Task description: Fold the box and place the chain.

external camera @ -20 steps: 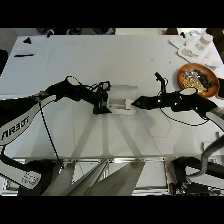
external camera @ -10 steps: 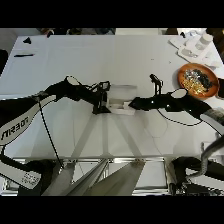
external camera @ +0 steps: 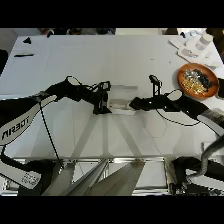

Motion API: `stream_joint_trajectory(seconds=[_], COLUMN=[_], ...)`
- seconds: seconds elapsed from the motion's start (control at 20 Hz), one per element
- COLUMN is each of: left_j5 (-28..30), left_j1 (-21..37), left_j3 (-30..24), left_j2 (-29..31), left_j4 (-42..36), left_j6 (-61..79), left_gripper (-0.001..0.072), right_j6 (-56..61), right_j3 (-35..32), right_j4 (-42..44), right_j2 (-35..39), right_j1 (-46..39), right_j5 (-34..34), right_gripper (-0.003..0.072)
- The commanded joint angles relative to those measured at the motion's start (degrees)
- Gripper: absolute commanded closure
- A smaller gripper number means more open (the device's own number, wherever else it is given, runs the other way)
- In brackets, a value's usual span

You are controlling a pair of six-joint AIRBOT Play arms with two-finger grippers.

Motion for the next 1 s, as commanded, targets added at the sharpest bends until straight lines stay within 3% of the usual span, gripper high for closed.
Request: stream_joint_trajectory(seconds=[0.0,0.1,0.35,0.45,0.6,0.95], left_j5=[-0.04,-0.02,-0.02,-0.02,-0.02,-0.02], left_j1=[0.02,0.02,0.02,0.02,0.02,0.02], left_j3=[0.02,0.02,0.02,0.02,0.02,0.02], left_j2=[0.02,0.02,0.02,0.02,0.02,0.02], left_j4=[0.0,0.0,0.0,0.0,0.0,0.0], left_j6=[0.07,0.07,0.07,0.07,0.07,0.07], left_gripper=[0.0479,0.0479,0.0479,0.0479,0.0479,0.0479], right_j6=[1.29,7.87,36.61,43.93,50.9,58.27], right_j3=[0.79,2.95,9.64,11.06,12.81,21.62], right_j4=[-2.6,-11.69,-48.41,-55.3,-60.78,-60.85], right_j2=[1.36,1.99,2.1,2.1,1.92,-4.17], right_j1=[0.2,1.33,10.97,14.58,17.46,19.8], right_j5=[0.48,2.4,7.43,8.31,11.34,21.46], right_gripper=[0.0215,0.0215,0.0216,0.0228,0.0228,0.0227])
